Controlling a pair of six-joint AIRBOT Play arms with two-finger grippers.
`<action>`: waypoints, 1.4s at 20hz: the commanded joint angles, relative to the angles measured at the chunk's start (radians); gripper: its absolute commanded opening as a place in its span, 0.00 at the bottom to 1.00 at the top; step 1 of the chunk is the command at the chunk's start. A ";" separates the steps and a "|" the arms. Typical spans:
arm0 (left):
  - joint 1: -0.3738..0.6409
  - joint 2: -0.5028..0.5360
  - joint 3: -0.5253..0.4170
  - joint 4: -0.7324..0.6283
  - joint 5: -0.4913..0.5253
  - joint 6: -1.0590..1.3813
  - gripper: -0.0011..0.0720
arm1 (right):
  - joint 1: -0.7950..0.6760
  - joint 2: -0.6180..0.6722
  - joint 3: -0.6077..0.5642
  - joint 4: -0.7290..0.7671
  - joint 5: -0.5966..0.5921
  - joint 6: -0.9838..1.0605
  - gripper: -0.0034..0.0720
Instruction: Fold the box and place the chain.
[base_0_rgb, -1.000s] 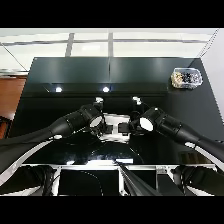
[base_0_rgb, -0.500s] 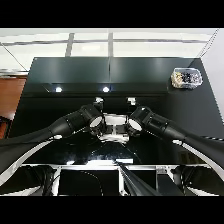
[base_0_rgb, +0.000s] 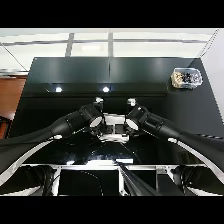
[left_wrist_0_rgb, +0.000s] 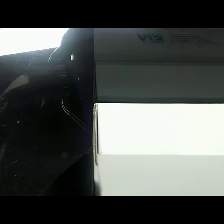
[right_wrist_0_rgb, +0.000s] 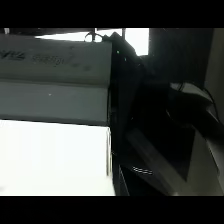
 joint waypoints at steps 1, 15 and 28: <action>0.000 0.000 0.000 0.000 -0.001 0.000 0.05 | 0.001 -0.017 0.001 0.014 0.002 0.010 0.36; 0.000 0.000 0.000 0.000 0.000 0.000 0.05 | 0.001 -0.018 0.001 0.013 0.001 0.019 0.32; 0.000 0.000 0.000 0.001 -0.003 0.000 0.05 | -0.001 -0.003 0.002 0.009 0.013 -0.023 0.56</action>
